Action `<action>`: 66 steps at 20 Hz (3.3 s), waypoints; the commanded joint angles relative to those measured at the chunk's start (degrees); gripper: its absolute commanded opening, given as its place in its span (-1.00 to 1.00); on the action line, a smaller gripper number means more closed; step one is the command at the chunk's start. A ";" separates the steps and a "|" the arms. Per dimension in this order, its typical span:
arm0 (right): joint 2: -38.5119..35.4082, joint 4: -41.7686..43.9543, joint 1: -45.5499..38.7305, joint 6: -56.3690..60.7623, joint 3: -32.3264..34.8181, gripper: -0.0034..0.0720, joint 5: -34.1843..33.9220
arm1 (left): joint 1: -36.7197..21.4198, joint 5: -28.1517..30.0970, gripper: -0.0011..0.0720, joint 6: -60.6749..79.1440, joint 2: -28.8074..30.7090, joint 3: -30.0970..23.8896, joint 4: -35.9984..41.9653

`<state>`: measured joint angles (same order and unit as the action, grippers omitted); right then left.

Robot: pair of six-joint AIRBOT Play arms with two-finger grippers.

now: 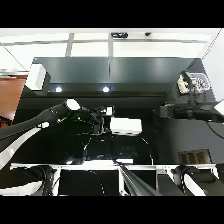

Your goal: Fold the box and place the chain.

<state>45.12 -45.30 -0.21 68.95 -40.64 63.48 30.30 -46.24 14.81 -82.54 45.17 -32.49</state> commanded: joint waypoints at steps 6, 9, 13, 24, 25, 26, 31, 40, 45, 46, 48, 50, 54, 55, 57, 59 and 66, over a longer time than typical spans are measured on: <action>-8.55 -7.41 -14.10 2.69 -0.76 -0.87 11.15 | 0.52 -5.51 1.00 -13.99 10.84 1.07 -8.48; -8.55 -7.26 -15.10 2.71 -0.76 -0.87 8.96 | 4.26 -3.61 0.99 -19.19 10.27 3.65 -8.39; -8.55 -7.26 -15.10 2.69 -0.76 -0.87 7.98 | 9.14 1.07 0.98 -21.57 5.62 8.52 -6.12; -8.55 -7.48 -15.10 2.64 -0.76 -0.87 7.50 | 13.25 0.48 0.98 -28.65 -5.44 17.86 -6.25; -8.55 -7.48 -15.10 2.64 -0.76 -0.87 7.17 | 13.11 -0.17 0.98 -29.09 -5.51 17.86 -6.25; -8.55 -7.48 -15.10 2.64 -0.76 -0.87 6.84 | 13.14 -0.66 0.98 -29.38 -5.68 17.86 -6.27; -8.55 -7.48 -15.10 2.67 -0.76 -0.87 6.60 | 13.18 -1.84 0.98 -29.66 -7.15 17.86 -6.23; -8.55 -7.48 -15.10 2.67 -0.76 -0.87 6.58 | 13.22 -2.91 0.98 -29.59 -7.19 17.88 -6.40; -8.55 -7.50 -15.10 2.67 -0.76 -0.87 6.58 | 15.63 -0.48 0.98 -29.59 -7.82 17.86 -13.60; -8.55 -7.50 -15.10 2.67 -0.76 -0.87 6.58 | 16.13 0.35 0.98 -29.59 -8.13 17.79 -14.19; -8.55 -7.50 -15.10 2.67 -0.76 -0.87 6.58 | 16.98 2.54 0.98 -29.59 -8.96 17.79 -15.82; -8.55 -7.50 -15.10 2.67 -0.76 -0.87 6.56 | 17.55 3.80 0.93 -29.77 -9.66 17.79 -17.49; -8.55 -7.52 -15.10 2.64 -0.76 -0.87 6.56 | 15.76 3.72 -0.02 -38.64 -5.95 17.84 -22.64; -8.55 -7.72 -15.10 2.64 -0.76 -0.87 6.56 | 14.27 2.99 -0.02 -42.71 -4.28 17.81 -23.34; -8.55 -8.63 -15.10 2.67 -0.74 -0.87 6.58 | 9.51 -0.07 -0.01 -53.11 -0.90 17.79 -26.05; -8.55 -8.98 -15.10 2.67 -0.74 -0.87 6.54 | 2.71 -5.51 -0.01 -64.65 1.75 17.77 -32.20; -8.55 -8.98 -15.10 2.67 -0.74 -0.87 5.42 | -32.35 -20.22 -0.01 -93.11 3.56 17.64 -56.19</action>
<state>36.60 -54.19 -15.27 71.59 -41.36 69.63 11.66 -61.41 -66.87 -79.61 62.78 -79.70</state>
